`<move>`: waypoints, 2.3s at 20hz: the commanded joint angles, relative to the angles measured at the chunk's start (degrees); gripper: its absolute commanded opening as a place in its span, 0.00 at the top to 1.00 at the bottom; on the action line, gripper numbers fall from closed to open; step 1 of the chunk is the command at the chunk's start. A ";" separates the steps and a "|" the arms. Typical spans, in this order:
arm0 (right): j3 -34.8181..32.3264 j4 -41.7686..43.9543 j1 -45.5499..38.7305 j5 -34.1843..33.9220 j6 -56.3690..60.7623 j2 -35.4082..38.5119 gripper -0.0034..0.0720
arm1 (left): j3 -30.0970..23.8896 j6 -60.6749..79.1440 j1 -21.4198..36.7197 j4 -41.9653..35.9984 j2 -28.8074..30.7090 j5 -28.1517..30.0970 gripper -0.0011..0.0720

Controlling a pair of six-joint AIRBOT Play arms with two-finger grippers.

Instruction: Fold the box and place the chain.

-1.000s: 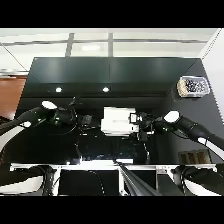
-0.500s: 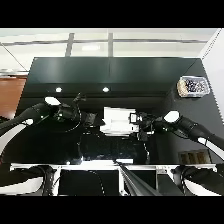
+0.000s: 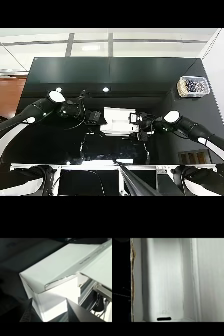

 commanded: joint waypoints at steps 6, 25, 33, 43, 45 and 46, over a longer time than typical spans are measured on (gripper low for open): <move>0.00 0.02 0.04 0.00 0.00 0.00 0.31 | 2.95 -19.26 -8.83 9.86 0.70 9.05 0.32; 0.00 0.02 0.04 0.00 0.00 0.00 0.31 | 15.61 -56.70 -25.27 48.81 -6.05 3.63 0.32; 0.00 0.02 0.04 0.00 0.00 0.00 0.31 | 15.80 -61.83 -25.88 48.81 -7.30 4.00 0.63; 0.00 0.02 0.04 0.00 0.00 0.00 0.31 | 16.41 -64.52 -25.92 48.59 -7.28 2.80 0.46; 0.00 0.02 0.04 0.00 0.00 0.00 0.31 | 16.55 -64.50 -25.86 49.00 -7.30 2.36 0.55; 0.00 0.02 0.04 0.00 0.00 0.00 0.31 | 16.55 -64.50 -25.86 49.03 -7.41 2.47 0.72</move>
